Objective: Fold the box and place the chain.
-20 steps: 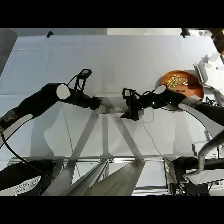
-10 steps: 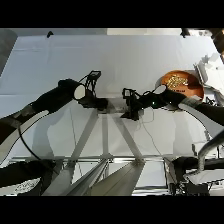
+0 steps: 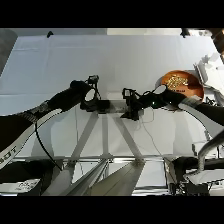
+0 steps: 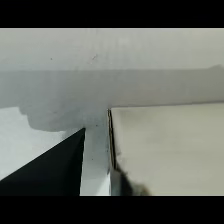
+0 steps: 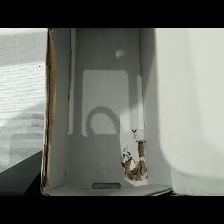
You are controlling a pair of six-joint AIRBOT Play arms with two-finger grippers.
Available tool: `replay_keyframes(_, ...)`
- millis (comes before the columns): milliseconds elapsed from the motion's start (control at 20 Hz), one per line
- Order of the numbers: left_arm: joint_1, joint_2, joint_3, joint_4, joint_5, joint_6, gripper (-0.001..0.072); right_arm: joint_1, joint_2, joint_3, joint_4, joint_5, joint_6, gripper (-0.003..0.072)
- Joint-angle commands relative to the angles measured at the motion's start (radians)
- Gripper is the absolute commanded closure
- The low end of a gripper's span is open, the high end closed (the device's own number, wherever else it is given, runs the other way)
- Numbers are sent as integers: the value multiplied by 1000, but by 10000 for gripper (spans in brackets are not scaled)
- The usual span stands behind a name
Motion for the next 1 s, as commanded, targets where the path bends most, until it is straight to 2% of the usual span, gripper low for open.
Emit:
replay_keyframes(0, -4, -6, 1, 5, 4, -65, 304, 0, 1, 0, 0, 0, 0, 168)
replay_keyframes(50, -3, -1, 1, 5, 4, -64, 249, 0, 1, 0, 0, 0, 0, 168)
replay_keyframes(100, -2, 6, 2, 6, 4, -60, 123, 0, 1, 0, 0, 0, 0, 168)
replay_keyframes(150, 1, 18, 1, 8, 3, -53, 42, 0, 1, 0, 0, 0, 0, 168)
replay_keyframes(450, 4, 83, 1, 4, -17, -35, 42, 0, 1, 0, 0, 0, 0, 168)
replay_keyframes(950, -63, 32, 0, 6, 50, -39, 75, 0, 1, 0, 0, 0, 0, 168)
